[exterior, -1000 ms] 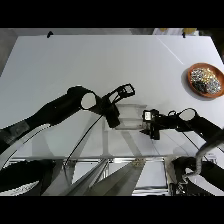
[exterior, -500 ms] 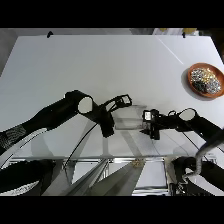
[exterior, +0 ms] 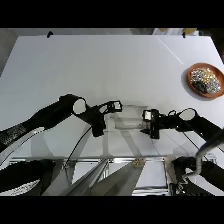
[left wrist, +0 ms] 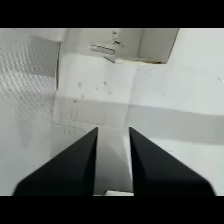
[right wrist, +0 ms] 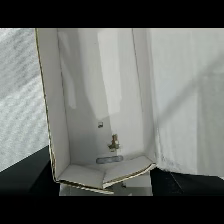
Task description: Fold the box and place the chain.
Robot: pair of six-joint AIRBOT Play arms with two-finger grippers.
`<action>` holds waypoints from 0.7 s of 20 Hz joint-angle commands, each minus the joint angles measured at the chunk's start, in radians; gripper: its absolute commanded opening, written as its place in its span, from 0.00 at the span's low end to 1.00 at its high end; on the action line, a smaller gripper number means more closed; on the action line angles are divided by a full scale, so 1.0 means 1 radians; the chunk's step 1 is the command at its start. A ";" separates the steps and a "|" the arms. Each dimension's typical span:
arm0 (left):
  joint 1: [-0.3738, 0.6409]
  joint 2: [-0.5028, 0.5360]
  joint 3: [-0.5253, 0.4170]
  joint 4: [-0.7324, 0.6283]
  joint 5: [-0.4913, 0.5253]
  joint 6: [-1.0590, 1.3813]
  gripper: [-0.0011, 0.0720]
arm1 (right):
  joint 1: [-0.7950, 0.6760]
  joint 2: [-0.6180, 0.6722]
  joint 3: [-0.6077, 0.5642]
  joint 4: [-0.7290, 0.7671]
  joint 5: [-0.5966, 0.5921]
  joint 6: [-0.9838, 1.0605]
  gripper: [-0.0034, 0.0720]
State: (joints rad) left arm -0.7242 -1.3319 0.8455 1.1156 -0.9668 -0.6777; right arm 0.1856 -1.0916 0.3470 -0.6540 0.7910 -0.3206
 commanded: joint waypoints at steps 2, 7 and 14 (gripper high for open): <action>0.007 0.001 -0.006 -0.034 0.064 0.253 0.53 | 0.000 0.001 0.001 0.000 0.002 -0.001 0.52; 0.007 0.000 -0.037 -0.108 0.204 0.419 0.55 | 0.000 0.001 0.001 0.000 0.002 -0.001 0.52; 0.008 -0.007 -0.083 -0.127 0.270 0.454 0.55 | 0.000 0.001 0.001 0.000 0.002 -0.001 0.52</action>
State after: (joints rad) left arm -0.7174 -1.3342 0.7769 1.0012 -0.7265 -0.2459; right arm 0.1856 -1.0916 0.3470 -0.6544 0.7929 -0.3222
